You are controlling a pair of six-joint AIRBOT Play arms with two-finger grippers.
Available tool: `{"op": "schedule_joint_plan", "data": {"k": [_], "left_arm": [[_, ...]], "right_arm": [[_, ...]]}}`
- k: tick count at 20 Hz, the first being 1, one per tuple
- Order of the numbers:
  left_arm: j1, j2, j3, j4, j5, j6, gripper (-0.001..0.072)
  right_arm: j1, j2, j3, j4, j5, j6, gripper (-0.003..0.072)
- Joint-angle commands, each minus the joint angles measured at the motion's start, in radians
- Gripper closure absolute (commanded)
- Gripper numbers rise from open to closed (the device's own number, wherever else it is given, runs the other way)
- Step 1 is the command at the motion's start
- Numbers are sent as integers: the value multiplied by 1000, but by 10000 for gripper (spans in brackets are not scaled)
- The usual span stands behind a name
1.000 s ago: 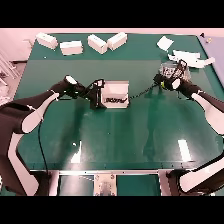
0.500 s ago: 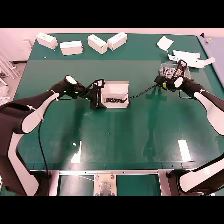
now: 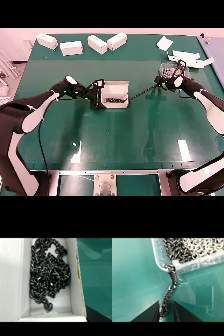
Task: Fold the box and place the chain.
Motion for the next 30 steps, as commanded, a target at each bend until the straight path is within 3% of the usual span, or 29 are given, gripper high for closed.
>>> {"op": "schedule_joint_plan", "data": {"k": [1, 3, 5, 12, 26, 30], "left_arm": [[1, 0, 0, 0, 0, 0, 241], [1, 0, 0, 0, 0, 0, 241], [1, 0, 0, 0, 0, 0, 241], [1, 0, 0, 0, 0, 0, 241], [1, 0, 0, 0, 0, 0, 241], [1, 0, 0, 0, 0, 0, 241]], "right_arm": [[11, -4, 2, 8, 22, 3, 451], [12, -12, 10, 20, 36, 3, 510], [11, -22, 23, 23, 59, 3, 669], [15, 65, 25, 21, 63, -57, 674], [228, 668, 25, -126, 83, -132, 675], [343, 782, 25, -126, -8, -167, 675]]}}
